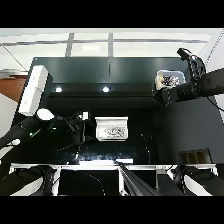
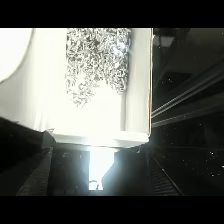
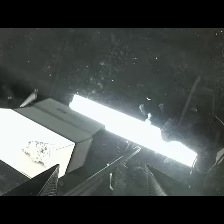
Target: Fold the box and place the chain.
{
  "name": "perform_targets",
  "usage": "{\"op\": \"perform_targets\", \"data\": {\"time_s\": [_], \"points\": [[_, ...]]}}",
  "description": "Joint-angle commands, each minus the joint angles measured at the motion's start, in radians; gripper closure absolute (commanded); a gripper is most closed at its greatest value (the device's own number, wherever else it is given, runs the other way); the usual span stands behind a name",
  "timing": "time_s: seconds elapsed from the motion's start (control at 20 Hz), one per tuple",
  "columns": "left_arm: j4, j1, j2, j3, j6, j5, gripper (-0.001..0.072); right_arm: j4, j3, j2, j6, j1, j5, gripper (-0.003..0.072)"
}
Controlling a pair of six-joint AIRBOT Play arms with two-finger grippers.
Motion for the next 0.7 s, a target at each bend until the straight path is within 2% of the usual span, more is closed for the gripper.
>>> {"op": "perform_targets", "data": {"time_s": [0.0, 0.65], "points": [[-0.030, -0.009, -0.012, 0.000, 0.024, 0.002, 0.0005, 0.000, 0.000, 0.001, 0.001, 0.000, 0.006, 0.0069], [-0.055, -0.045, -0.012, 0.000, 0.031, 0.075, 0.0005, 0.000, 0.000, 0.001, 0.001, 0.000, 0.025, 0.0069]]}}
